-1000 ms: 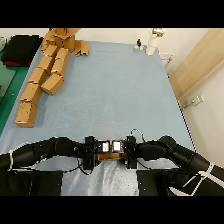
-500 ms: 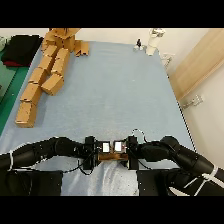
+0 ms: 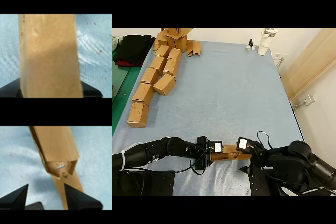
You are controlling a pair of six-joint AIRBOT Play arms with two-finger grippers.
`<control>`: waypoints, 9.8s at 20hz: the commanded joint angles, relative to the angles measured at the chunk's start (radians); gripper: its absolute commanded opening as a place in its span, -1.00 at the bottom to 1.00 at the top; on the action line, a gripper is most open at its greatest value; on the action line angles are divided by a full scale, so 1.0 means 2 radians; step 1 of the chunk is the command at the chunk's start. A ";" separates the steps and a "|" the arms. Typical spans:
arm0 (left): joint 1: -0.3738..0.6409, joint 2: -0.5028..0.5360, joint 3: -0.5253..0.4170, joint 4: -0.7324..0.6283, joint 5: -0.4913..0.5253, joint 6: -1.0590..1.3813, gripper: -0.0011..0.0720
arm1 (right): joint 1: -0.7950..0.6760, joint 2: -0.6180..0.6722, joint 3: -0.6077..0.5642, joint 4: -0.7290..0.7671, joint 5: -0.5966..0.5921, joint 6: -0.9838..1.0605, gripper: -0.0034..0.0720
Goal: Fold the box.
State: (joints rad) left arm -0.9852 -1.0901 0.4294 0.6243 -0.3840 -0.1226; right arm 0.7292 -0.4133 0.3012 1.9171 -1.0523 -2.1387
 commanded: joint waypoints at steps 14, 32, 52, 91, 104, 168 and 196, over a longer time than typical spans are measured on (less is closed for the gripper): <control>0.000 0.000 0.000 0.000 0.000 0.000 -0.01 | 0.000 0.091 0.000 0.054 0.060 0.455 0.94; 0.000 0.000 0.000 0.000 0.000 0.000 -0.01 | 0.000 -0.130 0.051 0.076 0.225 0.427 -0.90; 0.000 0.000 0.000 0.000 0.000 0.000 -0.01 | 0.000 -0.277 0.082 0.038 0.242 0.339 -0.90; 0.000 0.000 0.000 0.000 0.000 0.000 -0.01 | 0.026 -0.157 0.060 -0.001 0.109 -0.081 -0.67; 0.000 0.000 0.000 0.000 0.000 0.000 -0.01 | 0.026 -0.173 0.061 0.008 0.092 -0.096 0.34; 0.000 0.000 0.000 0.000 0.000 0.000 -0.01 | -0.087 -0.179 0.079 0.065 0.025 0.400 0.43; 0.000 0.000 0.000 0.000 0.000 0.000 -0.01 | 0.166 -0.443 0.283 -0.209 -0.138 0.771 -0.90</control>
State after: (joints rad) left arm -0.9852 -1.0901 0.4282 0.6235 -0.3862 -0.1238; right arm 1.0595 -1.2938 0.8658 1.4956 -1.3254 -0.5941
